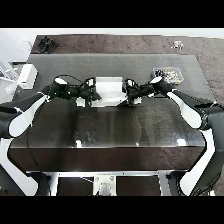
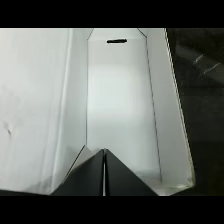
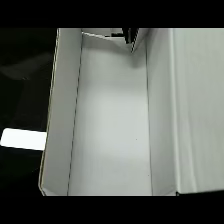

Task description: Fold the box and place the chain.

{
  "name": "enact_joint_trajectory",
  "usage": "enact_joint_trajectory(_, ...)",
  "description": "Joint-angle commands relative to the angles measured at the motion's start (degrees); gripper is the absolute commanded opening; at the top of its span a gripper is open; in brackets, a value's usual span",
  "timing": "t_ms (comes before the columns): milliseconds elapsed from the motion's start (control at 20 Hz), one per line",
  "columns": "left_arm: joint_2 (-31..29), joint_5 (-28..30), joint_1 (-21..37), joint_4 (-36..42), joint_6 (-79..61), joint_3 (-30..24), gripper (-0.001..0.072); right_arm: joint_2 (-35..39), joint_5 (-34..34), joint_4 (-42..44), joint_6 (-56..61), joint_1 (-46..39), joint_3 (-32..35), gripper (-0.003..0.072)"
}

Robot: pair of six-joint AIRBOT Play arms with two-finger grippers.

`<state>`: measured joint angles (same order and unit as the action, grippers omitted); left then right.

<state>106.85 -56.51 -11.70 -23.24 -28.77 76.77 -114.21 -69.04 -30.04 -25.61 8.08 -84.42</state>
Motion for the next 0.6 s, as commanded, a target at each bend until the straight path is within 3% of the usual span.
enact_joint_trajectory(0, -0.2, -1.5, 0.3, -0.2, -0.1, 0.1, 0.0023, 0.0, 0.0, 0.0, 0.1, 0.0, 0.0, 0.0560)
enact_joint_trajectory(250, -2.5, -3.9, 3.9, -0.3, 0.9, 0.1, 0.0021, 0.0, 0.0, 0.0, 0.1, 0.0, 0.0, 0.0560)
enact_joint_trajectory(550, -9.9, -14.4, 11.5, -0.4, 3.0, 0.0, 0.0021, 0.0, 0.0, 0.0, 0.1, 0.0, 0.0, 0.0560)
